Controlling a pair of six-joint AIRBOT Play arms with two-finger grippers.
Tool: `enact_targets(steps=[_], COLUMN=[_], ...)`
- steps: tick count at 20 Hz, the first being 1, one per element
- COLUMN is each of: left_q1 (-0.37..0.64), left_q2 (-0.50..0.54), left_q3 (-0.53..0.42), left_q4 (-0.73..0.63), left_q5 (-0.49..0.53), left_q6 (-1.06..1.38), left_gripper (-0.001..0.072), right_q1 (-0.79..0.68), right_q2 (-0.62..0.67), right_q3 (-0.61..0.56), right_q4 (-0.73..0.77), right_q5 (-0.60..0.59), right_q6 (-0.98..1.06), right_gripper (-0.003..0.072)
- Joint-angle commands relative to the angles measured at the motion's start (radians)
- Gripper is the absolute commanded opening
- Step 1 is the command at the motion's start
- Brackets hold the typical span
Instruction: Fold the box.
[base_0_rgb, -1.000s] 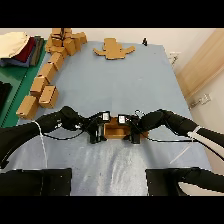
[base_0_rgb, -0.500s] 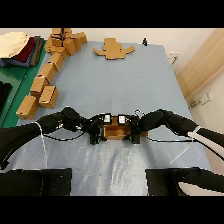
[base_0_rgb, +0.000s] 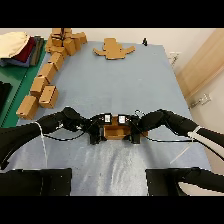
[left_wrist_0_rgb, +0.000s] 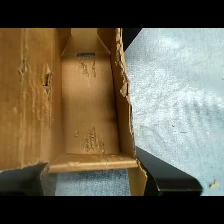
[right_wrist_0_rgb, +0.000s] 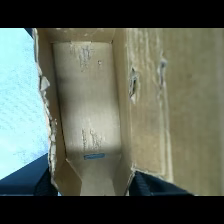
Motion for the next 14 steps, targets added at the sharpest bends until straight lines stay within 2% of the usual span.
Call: enact_targets(steps=[1, 11, 14], left_q1=[0.0, 0.0, 0.0], left_q2=[0.0, 0.0, 0.0], left_q3=[0.0, 0.0, 0.0], left_q4=[0.001, 0.001, 0.001], left_q5=[0.002, 0.002, 0.002], left_q6=[0.0, 0.0, 0.0], left_gripper=[0.0352, 0.0353, 0.0352], right_q1=[0.0, 0.0, 0.002], right_q2=[-0.001, -0.001, -0.001], right_q3=[0.0, 0.0, 0.0], right_q4=[0.0, 0.001, 0.051], right_q5=[0.0, 0.003, -0.018], right_q6=[0.0, 0.0, -0.001], right_gripper=[0.0516, 0.0516, 0.0517])
